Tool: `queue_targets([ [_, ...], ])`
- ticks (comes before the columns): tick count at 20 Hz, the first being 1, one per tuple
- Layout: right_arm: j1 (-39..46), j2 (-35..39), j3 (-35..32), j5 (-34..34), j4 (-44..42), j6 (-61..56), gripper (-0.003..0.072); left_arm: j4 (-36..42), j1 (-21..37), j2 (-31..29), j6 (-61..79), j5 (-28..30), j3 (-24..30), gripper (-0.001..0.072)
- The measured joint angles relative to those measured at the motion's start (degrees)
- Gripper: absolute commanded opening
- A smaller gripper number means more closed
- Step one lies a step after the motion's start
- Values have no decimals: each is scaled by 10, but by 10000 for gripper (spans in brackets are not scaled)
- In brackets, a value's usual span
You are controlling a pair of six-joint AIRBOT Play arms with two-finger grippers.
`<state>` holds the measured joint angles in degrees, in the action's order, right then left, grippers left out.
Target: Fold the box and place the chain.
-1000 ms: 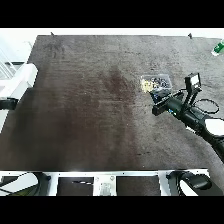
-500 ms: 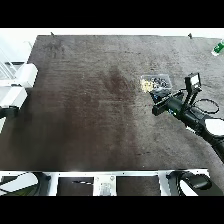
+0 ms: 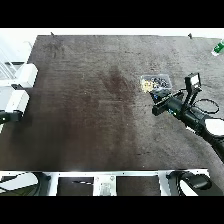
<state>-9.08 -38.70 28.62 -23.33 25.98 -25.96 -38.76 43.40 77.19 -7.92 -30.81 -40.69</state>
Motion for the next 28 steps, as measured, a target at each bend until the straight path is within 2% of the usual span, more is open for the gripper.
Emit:
queue_targets([
  [1,0,0,0,0,0,0,13,-3,0,2,0,0,0,720],
  [2,0,0,0,0,0,0,13,-6,0,4,-2,0,1,717],
  [4,0,0,0,0,0,0,78,-9,0,4,-6,7,1,719],
  [6,1,0,0,0,0,0,85,-17,0,3,-7,8,-1,720],
  [7,2,0,0,0,0,0,128,-22,0,0,-7,6,-4,720],
  [8,3,0,0,0,0,0,224,-29,0,-4,-7,0,-9,720],
  [9,4,0,0,0,0,0,283,-38,0,-11,-9,-9,-14,720],
  [10,6,0,0,0,0,0,314,-50,0,-19,-12,-18,-20,720],
  [13,9,0,0,0,0,0,314,-86,0,-51,-32,-50,-38,720],
  [14,10,0,0,0,0,0,257,-90,0,-64,-37,-63,-45,585],
  [15,10,0,0,0,0,0,133,-88,0,-76,-41,-78,-53,306],
  [16,10,1,0,0,0,0,45,-76,0,-88,-41,-99,-61,36],
  [17,10,2,0,0,0,0,11,-56,0,-100,-37,-123,-69,17],
  [19,10,9,0,7,0,-1,10,12,-3,-124,-9,-181,-80,14],
  [21,11,20,0,30,0,-6,9,80,-23,-154,12,-211,-85,14],
  [24,11,42,0,73,-1,-11,7,142,-89,-216,35,-196,-69,13],
  [28,11,83,-19,135,1,-14,6,224,-191,-333,77,-133,-3,13],
])
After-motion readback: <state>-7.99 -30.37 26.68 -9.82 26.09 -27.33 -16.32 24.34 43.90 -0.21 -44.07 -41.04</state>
